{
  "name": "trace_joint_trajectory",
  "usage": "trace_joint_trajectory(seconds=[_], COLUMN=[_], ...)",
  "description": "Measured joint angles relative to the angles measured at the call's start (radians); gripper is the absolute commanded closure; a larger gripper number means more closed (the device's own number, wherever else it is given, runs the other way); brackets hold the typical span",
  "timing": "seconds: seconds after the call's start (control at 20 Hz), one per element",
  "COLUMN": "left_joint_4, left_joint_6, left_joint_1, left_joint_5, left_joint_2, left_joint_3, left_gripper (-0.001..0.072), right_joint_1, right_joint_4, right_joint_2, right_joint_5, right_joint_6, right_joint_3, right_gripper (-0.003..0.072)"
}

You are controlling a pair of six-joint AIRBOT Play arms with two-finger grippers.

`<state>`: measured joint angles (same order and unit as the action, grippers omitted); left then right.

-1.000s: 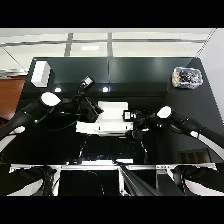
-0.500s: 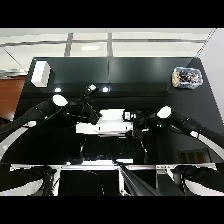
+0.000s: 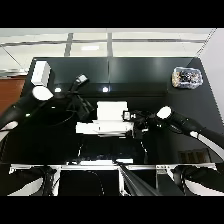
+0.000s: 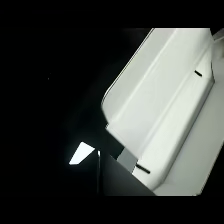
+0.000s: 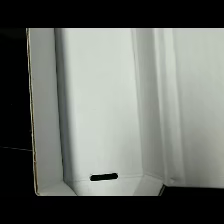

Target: Fold the box and place the chain.

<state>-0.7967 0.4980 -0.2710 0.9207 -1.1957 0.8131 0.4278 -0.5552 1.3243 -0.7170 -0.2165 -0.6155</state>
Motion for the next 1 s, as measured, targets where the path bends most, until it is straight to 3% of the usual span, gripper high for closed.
trace_joint_trajectory(seconds=[0.1,0.15,0.2,0.25,0.3,0.75,1.0], left_joint_4=[-0.018,-0.030,-0.046,-0.061,-0.068,-0.064,0.024], left_joint_6=[-0.098,-0.167,-0.234,-0.307,-0.365,-0.621,-0.645], left_joint_1=[0.045,0.060,0.069,0.076,0.078,-0.024,-0.042], left_joint_5=[0.075,0.135,0.180,0.206,0.210,0.005,-0.021], left_joint_2=[0.048,0.064,0.074,0.082,0.086,-0.003,-0.046], left_joint_3=[-0.033,-0.050,-0.067,-0.086,-0.104,-0.163,-0.166], left_gripper=[0.0681,0.0541,0.0206,0.0076,-0.0008,-0.0005,0.0020], right_joint_1=[0.000,0.000,0.000,0.000,0.000,0.000,0.000], right_joint_4=[0.000,0.000,0.000,0.000,0.000,0.000,0.000], right_joint_2=[0.000,0.000,0.000,0.000,0.000,0.000,0.000], right_joint_5=[0.000,0.000,0.000,0.000,0.000,0.000,0.000], right_joint_6=[0.000,0.000,0.000,0.000,0.000,0.000,0.000], right_joint_3=[0.000,0.000,0.000,0.000,0.000,0.000,0.000], right_gripper=[0.0508,0.0509,0.0509,0.0508,0.0509,0.0508,0.0508])
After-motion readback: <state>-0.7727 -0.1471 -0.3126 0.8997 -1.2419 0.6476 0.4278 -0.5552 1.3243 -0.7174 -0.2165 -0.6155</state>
